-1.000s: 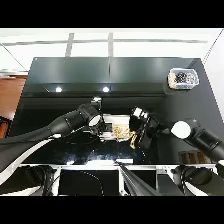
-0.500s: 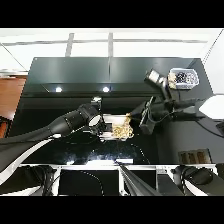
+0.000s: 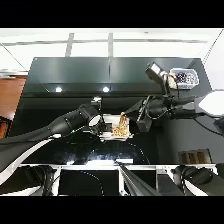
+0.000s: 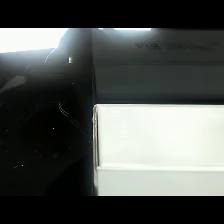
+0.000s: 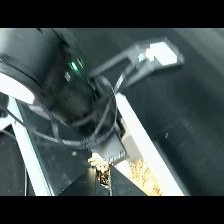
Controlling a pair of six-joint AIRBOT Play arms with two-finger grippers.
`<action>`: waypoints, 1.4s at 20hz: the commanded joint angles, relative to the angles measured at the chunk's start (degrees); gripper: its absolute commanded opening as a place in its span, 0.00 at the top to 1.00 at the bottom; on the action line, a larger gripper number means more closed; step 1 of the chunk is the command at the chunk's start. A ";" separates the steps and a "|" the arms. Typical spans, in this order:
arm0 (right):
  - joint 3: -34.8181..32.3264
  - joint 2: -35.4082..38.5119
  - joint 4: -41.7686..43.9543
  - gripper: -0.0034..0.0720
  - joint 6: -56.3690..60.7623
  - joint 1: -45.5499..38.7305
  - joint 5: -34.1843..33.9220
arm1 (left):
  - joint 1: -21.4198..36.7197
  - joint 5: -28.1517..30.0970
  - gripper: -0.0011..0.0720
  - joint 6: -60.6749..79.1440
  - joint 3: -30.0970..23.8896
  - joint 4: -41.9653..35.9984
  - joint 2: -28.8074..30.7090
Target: Fold the box and place the chain.
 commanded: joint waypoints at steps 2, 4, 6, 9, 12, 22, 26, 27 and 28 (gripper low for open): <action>-3.34 -1.11 -2.64 0.34 1.18 -0.22 -1.64 | 0.00 0.02 0.94 0.00 0.02 0.02 0.04; -2.84 -1.07 -6.27 0.31 1.64 -2.29 -0.35 | 0.02 0.02 0.94 0.00 0.02 0.00 0.04; -2.99 -1.03 -10.49 0.32 1.86 -6.49 2.14 | 0.02 0.00 0.94 0.00 0.02 0.00 0.04; -8.11 -1.03 -15.82 0.32 1.05 -10.82 4.66 | 0.02 0.00 0.94 0.00 0.02 0.02 0.04; -19.43 -1.03 -12.81 0.31 -4.59 -10.03 -2.03 | 0.02 0.02 0.94 0.00 0.02 0.02 0.04; -30.18 -3.52 -1.68 0.02 -41.55 0.83 -27.10 | 0.00 0.00 0.94 0.00 0.02 0.00 0.04; -30.18 -6.78 8.00 0.02 -54.12 0.83 -26.73 | 0.02 0.00 0.94 0.00 0.02 0.02 0.04; -30.18 -7.45 8.72 0.02 -55.30 0.87 -26.64 | 0.02 0.02 0.94 0.00 0.02 0.02 0.04; -30.18 -8.04 8.59 0.02 -55.39 1.36 -26.67 | 0.02 0.02 0.94 0.00 0.02 0.02 0.04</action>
